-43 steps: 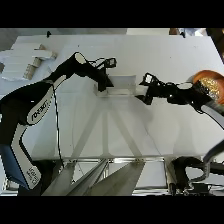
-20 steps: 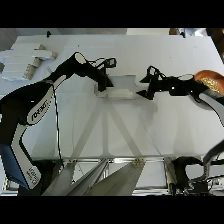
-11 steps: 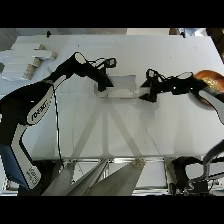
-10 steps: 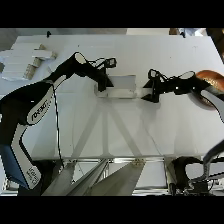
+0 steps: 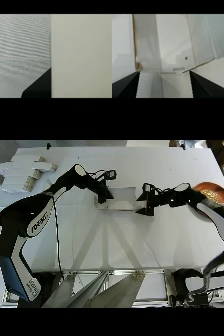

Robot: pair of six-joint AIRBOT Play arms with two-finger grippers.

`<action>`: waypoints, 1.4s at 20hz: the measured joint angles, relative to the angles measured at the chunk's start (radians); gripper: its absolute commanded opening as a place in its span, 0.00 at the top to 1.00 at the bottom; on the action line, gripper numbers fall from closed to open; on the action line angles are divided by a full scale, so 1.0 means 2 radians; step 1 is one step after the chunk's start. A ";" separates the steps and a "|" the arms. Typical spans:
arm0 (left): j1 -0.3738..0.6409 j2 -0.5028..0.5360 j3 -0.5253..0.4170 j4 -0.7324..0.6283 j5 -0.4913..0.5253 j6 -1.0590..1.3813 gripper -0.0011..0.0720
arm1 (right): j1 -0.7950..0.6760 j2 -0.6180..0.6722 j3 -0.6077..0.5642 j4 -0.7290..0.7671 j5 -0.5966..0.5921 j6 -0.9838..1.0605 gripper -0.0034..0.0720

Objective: Fold the box and place the chain.

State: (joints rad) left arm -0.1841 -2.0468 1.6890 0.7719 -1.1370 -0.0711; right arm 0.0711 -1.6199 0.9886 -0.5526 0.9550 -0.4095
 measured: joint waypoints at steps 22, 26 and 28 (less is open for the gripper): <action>0.000 0.000 0.000 0.000 0.000 0.000 0.97 | 0.005 0.000 -0.002 0.049 -0.064 -0.015 0.04; 0.000 0.000 0.000 0.000 0.000 0.000 0.97 | -0.005 -0.001 -0.002 0.069 -0.057 -0.032 0.04; 0.000 0.000 0.000 0.000 0.000 0.000 0.97 | -0.008 -0.002 -0.002 0.075 -0.056 -0.039 0.04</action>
State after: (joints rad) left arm -0.1841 -2.0468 1.6890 0.7719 -1.1374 -0.0715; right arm 0.0559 -1.6238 0.9855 -0.4023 0.8440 -0.4881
